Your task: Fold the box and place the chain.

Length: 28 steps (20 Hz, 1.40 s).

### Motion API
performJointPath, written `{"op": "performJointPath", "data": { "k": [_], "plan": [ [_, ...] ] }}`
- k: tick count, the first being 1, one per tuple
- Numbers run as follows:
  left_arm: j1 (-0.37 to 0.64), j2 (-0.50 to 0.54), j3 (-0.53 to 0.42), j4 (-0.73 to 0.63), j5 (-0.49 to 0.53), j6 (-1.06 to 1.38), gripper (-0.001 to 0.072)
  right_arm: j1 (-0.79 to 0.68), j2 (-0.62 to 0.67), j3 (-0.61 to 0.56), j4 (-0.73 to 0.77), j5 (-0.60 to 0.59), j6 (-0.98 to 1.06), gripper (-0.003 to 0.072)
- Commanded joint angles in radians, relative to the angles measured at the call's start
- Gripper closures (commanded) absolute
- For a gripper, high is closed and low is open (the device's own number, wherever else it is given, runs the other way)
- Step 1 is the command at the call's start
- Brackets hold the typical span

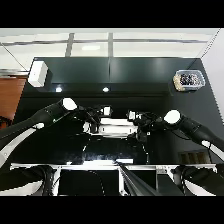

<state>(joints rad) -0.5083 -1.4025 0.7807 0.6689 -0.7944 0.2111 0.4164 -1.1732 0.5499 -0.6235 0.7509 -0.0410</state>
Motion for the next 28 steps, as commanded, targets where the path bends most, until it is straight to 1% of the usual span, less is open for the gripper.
{"op": "performJointPath", "data": {
  "k": [1, 2, 5, 8, 10, 21, 24, 28],
  "plan": [
    [0.001, 0.000, 0.001, 0.000, 0.001, 0.001, 0.0679, -0.019, -0.007, -0.027, 0.054, 0.003, -0.100, 0.0070],
    [0.001, 0.000, 0.001, 0.000, 0.002, 0.001, 0.0678, -0.019, -0.008, -0.045, 0.077, -0.003, -0.144, 0.0069],
    [0.001, 0.000, 0.001, 0.000, 0.001, 0.000, 0.0679, -0.015, -0.010, -0.076, 0.082, -0.077, -0.185, 0.0070],
    [0.000, 0.000, 0.001, 0.000, 0.001, -0.010, 0.0679, -0.014, -0.020, -0.077, 0.150, -0.082, -0.255, 0.0070],
    [0.000, 0.000, 0.001, 0.000, 0.001, -0.010, 0.0678, -0.009, -0.020, -0.077, 0.156, -0.100, -0.257, 0.0070],
    [0.000, 0.000, 0.001, 0.000, 0.001, -0.010, 0.0678, -0.005, -0.021, -0.077, 0.154, -0.102, -0.257, 0.0070],
    [0.000, 0.000, 0.001, 0.000, 0.001, -0.010, 0.0678, 0.024, -0.025, -0.077, 0.113, -0.116, -0.246, 0.0070],
    [0.000, 0.000, 0.001, 0.000, 0.001, -0.010, 0.0678, 0.028, -0.026, -0.077, 0.111, -0.132, -0.232, 0.0070]
  ]
}}
